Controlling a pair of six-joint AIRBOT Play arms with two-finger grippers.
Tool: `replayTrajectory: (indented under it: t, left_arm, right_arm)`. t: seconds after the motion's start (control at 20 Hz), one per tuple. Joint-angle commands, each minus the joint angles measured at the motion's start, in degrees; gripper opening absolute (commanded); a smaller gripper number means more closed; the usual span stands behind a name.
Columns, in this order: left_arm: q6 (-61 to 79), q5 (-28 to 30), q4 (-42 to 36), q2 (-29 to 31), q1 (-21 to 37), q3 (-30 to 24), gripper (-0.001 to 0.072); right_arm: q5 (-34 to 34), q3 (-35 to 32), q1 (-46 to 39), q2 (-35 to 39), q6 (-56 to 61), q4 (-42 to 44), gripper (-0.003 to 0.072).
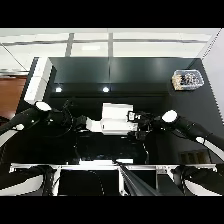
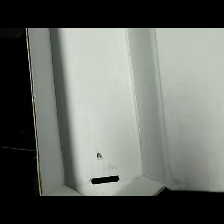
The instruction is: Fold the box and place the chain.
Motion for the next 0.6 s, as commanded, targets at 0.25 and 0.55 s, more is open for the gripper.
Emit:
replayTrajectory:
  t: [0.25,0.55]
  left_arm:
    - [7.3,-3.2,-3.8,-0.5,-1.2,3.7,0.0695]
    - [6.6,-5.0,-2.0,-0.5,-5.8,8.8,0.0665]
  right_arm:
    - [0.0,0.0,0.0,0.0,0.0,0.0,0.0098]
    - [0.0,0.0,0.0,0.0,0.0,0.0,0.0098]
